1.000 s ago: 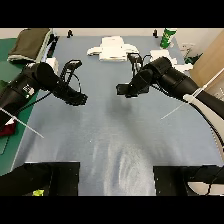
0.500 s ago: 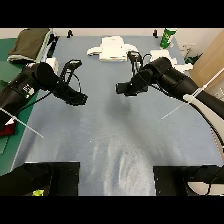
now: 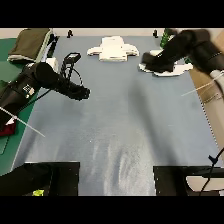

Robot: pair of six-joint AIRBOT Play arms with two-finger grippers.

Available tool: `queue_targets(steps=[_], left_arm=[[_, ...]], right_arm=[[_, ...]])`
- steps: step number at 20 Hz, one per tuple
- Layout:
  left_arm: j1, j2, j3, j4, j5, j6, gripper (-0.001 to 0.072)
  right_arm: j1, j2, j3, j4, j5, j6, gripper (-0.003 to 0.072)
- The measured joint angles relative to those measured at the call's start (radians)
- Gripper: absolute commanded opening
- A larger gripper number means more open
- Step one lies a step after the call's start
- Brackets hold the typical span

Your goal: Fold the box.

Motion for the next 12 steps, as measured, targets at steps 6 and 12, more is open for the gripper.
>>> queue_targets(steps=[6,12], left_arm=[[0.000,0.000,0.000,-0.029,0.074,-0.104,0.0572],[0.000,0.000,0.000,-0.055,0.106,-0.254,0.0571]], right_arm=[[-0.489,-0.238,0.192,0.251,-0.024,-0.203,0.0495],[-0.685,-0.503,0.269,0.526,0.061,-0.320,0.0473]])
